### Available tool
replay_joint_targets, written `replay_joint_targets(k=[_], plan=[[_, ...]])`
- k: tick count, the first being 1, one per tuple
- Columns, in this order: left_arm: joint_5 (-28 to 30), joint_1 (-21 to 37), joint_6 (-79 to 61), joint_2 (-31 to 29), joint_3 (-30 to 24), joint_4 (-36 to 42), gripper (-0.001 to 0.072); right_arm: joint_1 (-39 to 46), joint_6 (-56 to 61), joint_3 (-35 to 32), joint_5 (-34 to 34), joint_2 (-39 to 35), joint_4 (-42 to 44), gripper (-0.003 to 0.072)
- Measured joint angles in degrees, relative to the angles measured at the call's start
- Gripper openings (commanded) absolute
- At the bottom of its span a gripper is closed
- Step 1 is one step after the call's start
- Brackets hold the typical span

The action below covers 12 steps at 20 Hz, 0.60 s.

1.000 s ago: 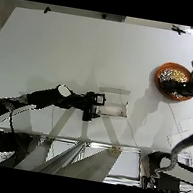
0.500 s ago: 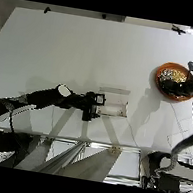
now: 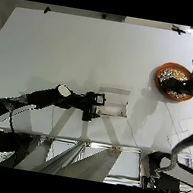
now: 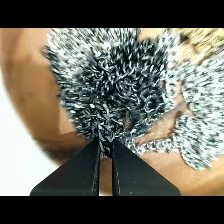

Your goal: Fold the box and place the chain.

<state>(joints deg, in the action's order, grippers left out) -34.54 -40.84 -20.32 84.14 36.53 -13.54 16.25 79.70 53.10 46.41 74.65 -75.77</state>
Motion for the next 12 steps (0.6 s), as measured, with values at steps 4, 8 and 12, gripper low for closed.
replay_joint_targets(k=[4, 8, 12], plan=[[0.0, 0.0, 0.0, 0.0, 0.0, 0.0, 0.0206, 0.0, -2.1, 0.0, 3.5, -11.2, 0.1, 0.0016], [0.0, 0.0, 0.0, 0.0, 0.0, 0.0, 0.0206, 0.0, -4.8, 0.0, 9.2, -24.2, 0.8, 0.0016], [0.0, 0.0, 0.0, 0.0, 0.0, 0.0, 0.0206, 0.0, -6.1, 0.0, 14.8, -36.7, 3.0, 0.0016]])
